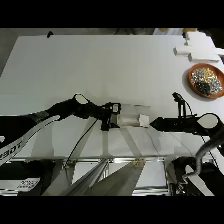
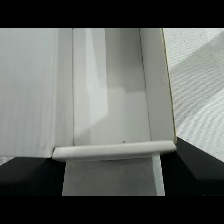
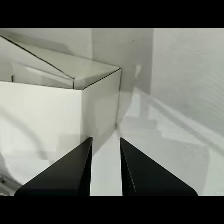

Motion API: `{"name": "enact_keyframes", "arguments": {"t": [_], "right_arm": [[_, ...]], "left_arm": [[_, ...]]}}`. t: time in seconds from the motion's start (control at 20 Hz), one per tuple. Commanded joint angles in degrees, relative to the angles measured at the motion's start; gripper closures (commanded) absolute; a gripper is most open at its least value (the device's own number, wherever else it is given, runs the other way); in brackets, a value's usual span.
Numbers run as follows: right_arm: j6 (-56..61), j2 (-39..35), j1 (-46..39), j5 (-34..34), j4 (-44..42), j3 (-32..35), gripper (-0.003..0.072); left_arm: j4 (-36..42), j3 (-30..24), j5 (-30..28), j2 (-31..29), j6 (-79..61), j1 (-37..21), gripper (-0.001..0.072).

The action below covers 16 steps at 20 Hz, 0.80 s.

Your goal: Fold the box and place the chain.

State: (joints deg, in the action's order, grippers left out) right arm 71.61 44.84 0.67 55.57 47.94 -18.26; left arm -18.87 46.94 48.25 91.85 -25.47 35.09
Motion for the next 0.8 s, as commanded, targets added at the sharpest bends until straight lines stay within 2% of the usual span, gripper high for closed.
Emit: {"name": "enact_keyframes", "arguments": {"t": [0.0,0.4,0.5,0.75], "right_arm": [[-0.1,-0.3,0.0,0.8,0.2,-1.9,0.0484],[0.2,1.4,0.1,0.6,0.3,-2.7,0.0483],[0.6,2.4,1.7,-0.1,0.2,-2.7,0.0401],[4.4,2.4,7.7,-4.1,0.5,-3.3,0.0387]], "left_arm": [[0.0,0.0,0.0,0.0,0.0,0.0,0.0639],[0.0,0.0,0.0,0.0,0.0,0.0,0.0639],[0.0,0.0,0.0,0.0,0.0,0.0,0.0639],[0.0,0.0,0.0,0.0,0.0,0.0,0.0639]]}}
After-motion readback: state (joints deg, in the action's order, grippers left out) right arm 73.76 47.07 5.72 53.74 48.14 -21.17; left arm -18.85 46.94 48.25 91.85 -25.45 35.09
